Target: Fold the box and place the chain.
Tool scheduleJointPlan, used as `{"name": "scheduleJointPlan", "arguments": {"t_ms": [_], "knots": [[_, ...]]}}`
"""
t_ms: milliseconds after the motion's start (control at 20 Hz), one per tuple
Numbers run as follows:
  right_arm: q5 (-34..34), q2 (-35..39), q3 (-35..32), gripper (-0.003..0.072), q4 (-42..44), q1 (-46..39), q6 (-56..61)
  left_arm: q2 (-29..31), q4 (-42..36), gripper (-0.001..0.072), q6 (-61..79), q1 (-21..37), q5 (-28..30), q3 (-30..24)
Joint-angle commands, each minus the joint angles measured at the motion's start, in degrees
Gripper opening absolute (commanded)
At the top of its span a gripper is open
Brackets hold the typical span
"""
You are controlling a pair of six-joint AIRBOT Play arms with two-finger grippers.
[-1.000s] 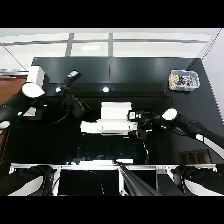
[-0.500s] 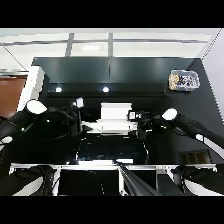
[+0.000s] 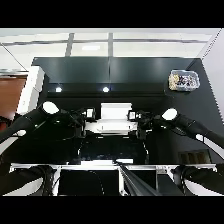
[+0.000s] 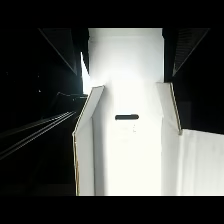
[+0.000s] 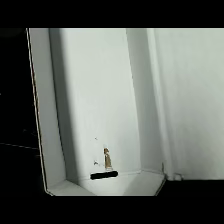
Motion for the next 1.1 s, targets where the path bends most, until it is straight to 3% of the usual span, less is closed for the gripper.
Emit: {"name": "scheduleJointPlan", "arguments": {"t_ms": [0, 500, 650, 700, 800, 1050], "knots": [[0.0, 0.0, 0.0, 0.0481, 0.0, 0.0, 0.0, -1.3, -0.6, 0.0710, 0.6, -0.3, 1.2, 0.1], [0.0, 0.0, 0.0, 0.0481, 0.0, 0.0, 0.0, -1.8, -2.4, 0.0703, 0.6, -2.1, 3.6, 0.1], [0.0, 0.0, 0.0, 0.0481, 0.0, 0.0, 0.0, -1.8, -6.4, 0.0675, 0.6, -3.7, 4.0, 0.1], [0.0, 0.0, 0.0, 0.0481, 0.0, 0.0, 0.0, -1.8, -6.6, 0.0583, 0.6, -4.5, 4.1, 0.1], [0.0, 0.0, 0.0, 0.0481, 0.0, 0.0, 0.0, -1.8, -5.7, 0.0233, 0.6, -5.8, 3.9, 0.1], [0.0, 0.0, 0.0, 0.0481, 0.0, 0.0, 0.0, -1.8, -6.1, 0.0157, -2.4, -6.9, 6.7, 0.1]]}}
